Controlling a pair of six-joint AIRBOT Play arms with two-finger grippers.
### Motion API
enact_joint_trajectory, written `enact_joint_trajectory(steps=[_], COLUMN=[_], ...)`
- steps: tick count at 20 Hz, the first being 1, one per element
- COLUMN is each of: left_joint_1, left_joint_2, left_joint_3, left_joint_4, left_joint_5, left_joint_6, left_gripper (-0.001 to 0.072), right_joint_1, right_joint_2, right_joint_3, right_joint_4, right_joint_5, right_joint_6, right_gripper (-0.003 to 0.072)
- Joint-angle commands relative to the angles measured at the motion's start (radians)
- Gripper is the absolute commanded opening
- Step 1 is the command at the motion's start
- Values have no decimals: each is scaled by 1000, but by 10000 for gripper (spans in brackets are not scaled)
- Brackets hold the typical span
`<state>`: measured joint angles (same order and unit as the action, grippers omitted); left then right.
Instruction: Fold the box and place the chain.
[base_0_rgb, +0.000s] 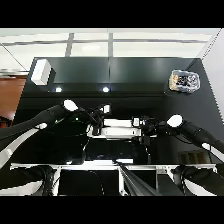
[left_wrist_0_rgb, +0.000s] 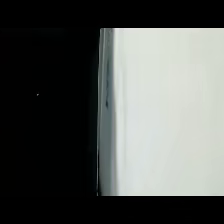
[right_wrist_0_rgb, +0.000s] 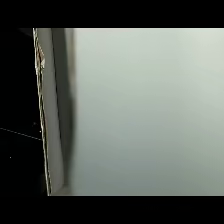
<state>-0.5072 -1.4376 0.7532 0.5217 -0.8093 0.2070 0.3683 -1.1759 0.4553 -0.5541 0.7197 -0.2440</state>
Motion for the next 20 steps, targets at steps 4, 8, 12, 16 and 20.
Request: enact_joint_trajectory(steps=[4,8,12,16,20], left_joint_1=[32,104,124,17,-21], left_joint_2=[97,277,378,368,310], left_joint_3=[4,4,3,-73,-158], left_joint_4=[29,282,331,46,-335], left_joint_5=[-16,-116,-405,-292,181], left_joint_6=[-117,-413,-698,-697,-548], left_gripper=[685,693,27,28,29], right_joint_1=[0,0,0,0,0], right_joint_2=[-1,-1,-1,-1,-1], right_joint_3=[0,0,0,0,0], right_joint_4=[0,-1,-1,-1,-1], right_joint_5=[-5,-5,-5,-5,-5], right_joint_6=[1,0,0,0,0], right_gripper=[477,477,477,477,477])
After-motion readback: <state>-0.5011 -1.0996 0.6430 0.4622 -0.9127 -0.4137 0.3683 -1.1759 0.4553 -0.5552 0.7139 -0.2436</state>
